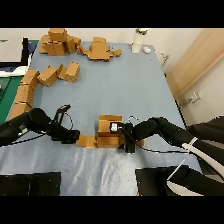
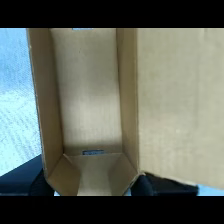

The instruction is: Fold the box.

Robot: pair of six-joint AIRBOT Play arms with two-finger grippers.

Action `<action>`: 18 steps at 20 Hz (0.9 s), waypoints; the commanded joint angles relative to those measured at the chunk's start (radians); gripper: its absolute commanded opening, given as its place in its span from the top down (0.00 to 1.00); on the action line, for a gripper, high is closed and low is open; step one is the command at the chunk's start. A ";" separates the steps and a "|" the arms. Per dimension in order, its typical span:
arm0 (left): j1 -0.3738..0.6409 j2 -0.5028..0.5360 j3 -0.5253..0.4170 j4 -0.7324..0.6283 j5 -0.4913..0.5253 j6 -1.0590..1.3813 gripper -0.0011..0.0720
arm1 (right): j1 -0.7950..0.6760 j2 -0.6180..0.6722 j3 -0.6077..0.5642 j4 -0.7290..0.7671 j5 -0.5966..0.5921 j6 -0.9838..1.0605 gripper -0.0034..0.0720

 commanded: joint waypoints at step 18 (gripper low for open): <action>-0.148 -0.050 0.108 -0.159 0.026 0.002 0.97 | 0.000 -0.001 0.000 0.000 0.000 0.000 0.24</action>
